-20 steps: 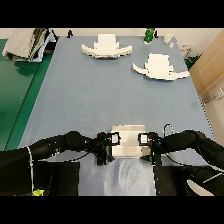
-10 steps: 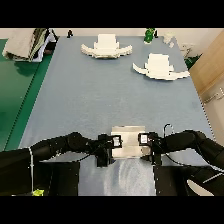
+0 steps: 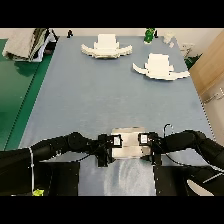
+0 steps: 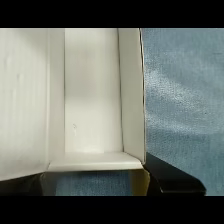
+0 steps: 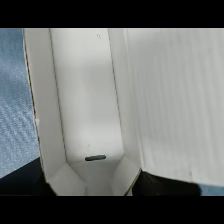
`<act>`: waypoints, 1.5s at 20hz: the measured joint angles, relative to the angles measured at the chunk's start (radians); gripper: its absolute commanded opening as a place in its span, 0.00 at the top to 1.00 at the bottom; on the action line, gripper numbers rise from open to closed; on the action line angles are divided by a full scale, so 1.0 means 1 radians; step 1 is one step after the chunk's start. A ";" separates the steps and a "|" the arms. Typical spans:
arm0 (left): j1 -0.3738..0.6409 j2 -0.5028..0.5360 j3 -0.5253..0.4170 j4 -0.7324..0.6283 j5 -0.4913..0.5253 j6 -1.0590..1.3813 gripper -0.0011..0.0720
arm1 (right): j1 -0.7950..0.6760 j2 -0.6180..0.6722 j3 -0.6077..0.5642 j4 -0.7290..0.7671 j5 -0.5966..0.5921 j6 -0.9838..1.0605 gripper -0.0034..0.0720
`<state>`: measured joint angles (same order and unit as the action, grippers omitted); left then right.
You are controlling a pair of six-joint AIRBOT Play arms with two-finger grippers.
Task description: Fold the box.
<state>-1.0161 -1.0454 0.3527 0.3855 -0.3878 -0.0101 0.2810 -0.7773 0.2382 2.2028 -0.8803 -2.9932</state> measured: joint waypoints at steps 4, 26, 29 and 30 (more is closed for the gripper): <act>0.000 -0.002 0.000 0.000 0.012 -0.006 0.19 | 0.000 0.000 0.000 0.000 0.000 0.001 0.16; 0.000 0.000 0.002 0.131 0.009 -0.137 0.22 | 0.000 0.000 0.000 0.000 0.000 0.000 0.16; 0.000 0.000 0.002 0.145 0.012 -0.142 0.37 | 0.000 0.000 0.000 0.000 0.000 0.000 0.16; 0.000 0.000 0.001 0.146 0.012 -0.143 0.37 | 0.000 0.000 0.000 0.000 0.000 0.000 0.16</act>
